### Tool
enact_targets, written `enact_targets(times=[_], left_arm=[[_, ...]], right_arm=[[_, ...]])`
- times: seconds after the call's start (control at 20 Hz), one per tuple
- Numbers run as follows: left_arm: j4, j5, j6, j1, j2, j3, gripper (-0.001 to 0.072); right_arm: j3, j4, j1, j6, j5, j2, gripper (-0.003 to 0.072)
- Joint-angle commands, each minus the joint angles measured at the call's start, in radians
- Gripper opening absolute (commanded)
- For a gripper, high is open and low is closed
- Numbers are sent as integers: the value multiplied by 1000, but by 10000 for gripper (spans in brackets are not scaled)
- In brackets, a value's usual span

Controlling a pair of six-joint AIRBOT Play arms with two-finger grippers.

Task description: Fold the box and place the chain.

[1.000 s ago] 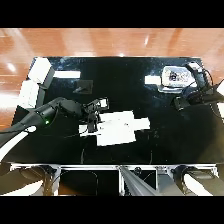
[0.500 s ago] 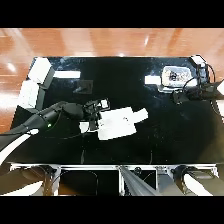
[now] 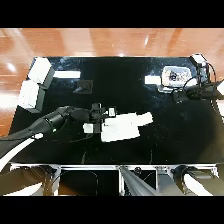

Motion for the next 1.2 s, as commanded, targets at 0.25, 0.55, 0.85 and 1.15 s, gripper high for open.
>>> enact_targets(times=[0.25,0.55,0.85,1.15], left_arm=[[5,28,0,-33,-10,3,28],[5,12,0,-32,-37,3,28],[7,-67,0,-32,-39,3,28],[54,-54,0,-33,-85,37,28]], right_arm=[[-39,-19,0,-1,-15,-13,719],[-56,-15,0,-79,24,-14,719],[-64,28,0,-316,123,-16,719],[-109,56,0,-341,135,-16,719]])
